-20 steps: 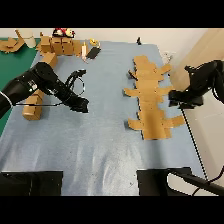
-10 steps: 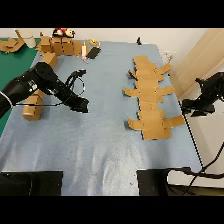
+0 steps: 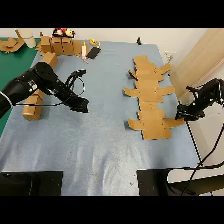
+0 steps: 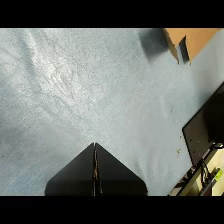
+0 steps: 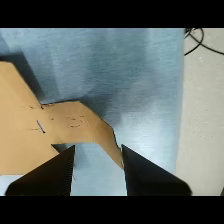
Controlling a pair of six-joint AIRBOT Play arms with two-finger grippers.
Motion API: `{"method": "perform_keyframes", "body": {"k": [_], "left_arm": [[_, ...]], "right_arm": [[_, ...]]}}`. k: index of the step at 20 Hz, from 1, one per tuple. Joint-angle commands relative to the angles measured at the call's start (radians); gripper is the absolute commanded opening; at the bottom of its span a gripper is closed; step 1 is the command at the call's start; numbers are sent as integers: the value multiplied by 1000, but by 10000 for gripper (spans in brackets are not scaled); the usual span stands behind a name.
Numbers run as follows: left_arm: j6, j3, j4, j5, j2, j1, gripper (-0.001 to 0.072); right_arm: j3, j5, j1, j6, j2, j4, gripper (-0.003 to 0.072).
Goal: Fold the box.
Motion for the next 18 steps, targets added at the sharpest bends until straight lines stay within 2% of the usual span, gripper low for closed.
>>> {"method": "perform_keyframes", "body": {"k": [1,5,8,10,11,12,18], "left_arm": [[0,1,0,1,0,-1,11],[0,1,0,1,0,-1,11],[0,1,0,1,0,-1,11],[0,1,0,0,0,-1,11],[0,1,0,1,0,-1,11],[0,1,0,1,0,-1,12],[0,1,0,1,0,-1,11]], "right_arm": [[-1,-26,-2,-42,-23,71,451],[-36,-32,-2,-42,-38,92,430],[-64,-32,-2,-50,-39,90,321],[-64,-55,-1,-74,-33,106,116],[-64,-74,-1,-95,-29,128,40],[-64,-94,-1,-116,-21,158,7],[-69,-192,24,-171,45,334,5]]}}
